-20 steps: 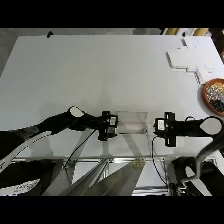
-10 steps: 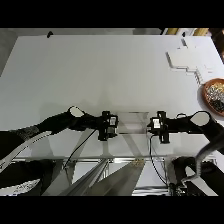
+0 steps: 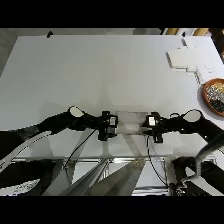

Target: Fold the box and place the chain.

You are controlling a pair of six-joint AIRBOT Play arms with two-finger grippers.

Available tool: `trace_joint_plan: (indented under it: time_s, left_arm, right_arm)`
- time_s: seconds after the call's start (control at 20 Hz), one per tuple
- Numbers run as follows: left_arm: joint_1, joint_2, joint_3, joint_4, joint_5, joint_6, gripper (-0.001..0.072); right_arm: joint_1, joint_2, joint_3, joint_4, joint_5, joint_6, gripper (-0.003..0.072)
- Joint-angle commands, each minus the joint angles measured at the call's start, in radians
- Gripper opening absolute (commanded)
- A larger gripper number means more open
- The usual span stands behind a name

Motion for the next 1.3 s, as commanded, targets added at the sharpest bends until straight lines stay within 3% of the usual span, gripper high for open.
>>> trace_joint_plan:
  time_s: [0.0,0.15,0.35,0.45,0.55,0.85,1.0,1.25]
  left_arm:
    - [0.000,0.000,0.000,-0.002,0.001,-0.002,0.0372]
    - [0.000,0.000,0.000,-0.002,0.002,-0.002,0.0372]
    - [0.000,0.000,0.000,-0.002,0.001,-0.002,0.0372]
    - [0.000,0.000,0.000,-0.001,0.002,-0.002,0.0372]
    - [0.000,0.000,0.000,-0.001,0.001,-0.002,0.0372]
    - [0.000,0.000,0.000,-0.002,0.002,-0.002,0.0372]
    - [0.000,0.000,0.000,-0.001,0.002,-0.002,0.0372]
    - [0.000,0.000,0.000,-0.001,0.002,-0.002,0.0372]
  right_arm:
    - [0.036,-0.034,-0.001,0.048,-0.011,0.000,0.0370]
    - [-0.027,0.010,-0.001,0.013,0.018,0.064,0.0373]
    - [-0.138,0.195,-0.001,-0.042,0.101,0.272,0.0337]
    - [-0.167,0.279,-0.001,-0.051,0.153,0.317,0.0224]
    - [-0.190,0.324,-0.001,-0.054,0.177,0.358,0.0015]
    - [-0.325,0.340,0.000,-0.037,0.007,1.005,0.0018]
    - [-0.410,0.335,0.000,-0.148,-0.059,1.236,0.0018]
    - [-0.438,0.262,-0.001,-0.361,-0.021,1.454,0.0018]
